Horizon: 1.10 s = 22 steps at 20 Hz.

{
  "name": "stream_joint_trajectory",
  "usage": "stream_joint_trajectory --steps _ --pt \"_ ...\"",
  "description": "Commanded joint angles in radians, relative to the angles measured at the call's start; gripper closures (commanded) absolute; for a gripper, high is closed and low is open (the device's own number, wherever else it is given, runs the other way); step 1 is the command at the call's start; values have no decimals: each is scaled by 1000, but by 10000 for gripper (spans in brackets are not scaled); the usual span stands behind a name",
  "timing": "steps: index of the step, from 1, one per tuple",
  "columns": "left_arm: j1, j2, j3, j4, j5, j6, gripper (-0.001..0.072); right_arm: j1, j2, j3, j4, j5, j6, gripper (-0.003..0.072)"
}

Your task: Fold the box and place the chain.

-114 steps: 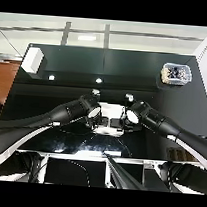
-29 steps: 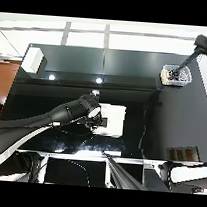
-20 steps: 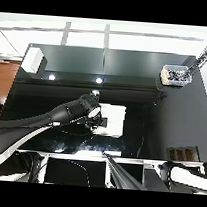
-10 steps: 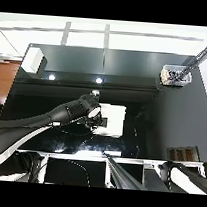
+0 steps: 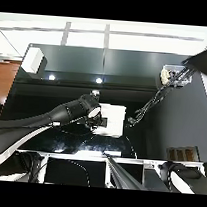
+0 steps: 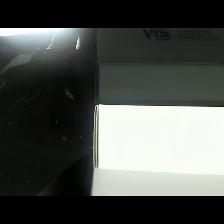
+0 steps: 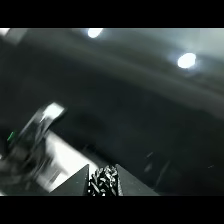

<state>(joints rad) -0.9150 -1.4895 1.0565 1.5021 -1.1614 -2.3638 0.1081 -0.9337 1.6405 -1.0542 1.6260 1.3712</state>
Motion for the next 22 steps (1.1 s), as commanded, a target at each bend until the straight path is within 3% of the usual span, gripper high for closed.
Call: stream_joint_trajectory --steps 1,5,10,16,18,22 --pt "0 0 0 0 2 0 678 126 19 -75 17 60 -19 647" --pt "0 0 0 0 5 0 678 251 19 -221 53 39 -19 647" --pt "0 0 0 0 5 0 678 377 2 -430 121 -212 -29 647" --pt "0 0 0 0 5 0 678 401 -21 -620 113 -311 -28 645" --pt "0 0 0 0 5 0 678 401 -23 -697 148 -383 -29 585" --pt "0 0 0 0 4 0 678 401 -49 -771 183 -474 -31 587"
